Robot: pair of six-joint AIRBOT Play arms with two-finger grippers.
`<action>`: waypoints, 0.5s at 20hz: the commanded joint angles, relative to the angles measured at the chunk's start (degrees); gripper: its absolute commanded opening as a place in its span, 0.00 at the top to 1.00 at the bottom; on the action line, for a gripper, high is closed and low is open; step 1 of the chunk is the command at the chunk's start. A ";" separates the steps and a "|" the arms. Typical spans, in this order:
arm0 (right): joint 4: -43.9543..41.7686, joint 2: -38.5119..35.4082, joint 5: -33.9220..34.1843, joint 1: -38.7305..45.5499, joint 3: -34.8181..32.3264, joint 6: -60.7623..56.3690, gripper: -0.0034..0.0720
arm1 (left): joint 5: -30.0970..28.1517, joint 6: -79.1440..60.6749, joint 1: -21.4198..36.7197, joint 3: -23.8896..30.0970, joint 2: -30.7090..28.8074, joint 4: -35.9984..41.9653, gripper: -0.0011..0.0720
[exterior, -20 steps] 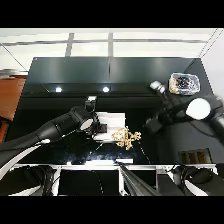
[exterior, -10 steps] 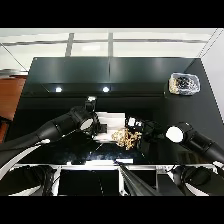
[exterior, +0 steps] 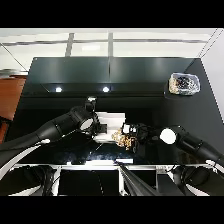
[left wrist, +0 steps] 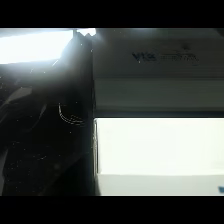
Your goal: Fold the box and place the chain.
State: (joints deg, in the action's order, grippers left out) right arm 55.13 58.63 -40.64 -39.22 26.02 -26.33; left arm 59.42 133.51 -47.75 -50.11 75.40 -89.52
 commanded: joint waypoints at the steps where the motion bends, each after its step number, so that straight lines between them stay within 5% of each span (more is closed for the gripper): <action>1: -0.61 2.03 0.87 -0.33 -0.02 1.86 0.04 | 0.61 -0.02 0.02 0.02 0.00 -0.02 0.95; 8: -0.46 3.37 1.09 -0.33 -0.02 3.04 0.05 | 0.87 -0.02 0.02 0.02 0.00 -0.02 0.95; 10: -0.48 3.37 1.22 -0.33 -0.02 3.02 0.42 | 0.87 -0.02 0.02 0.02 0.00 -0.02 0.95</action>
State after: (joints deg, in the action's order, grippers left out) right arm 54.46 61.76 -39.09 -39.51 26.04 -23.53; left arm 60.23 133.51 -47.75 -50.11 75.40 -89.52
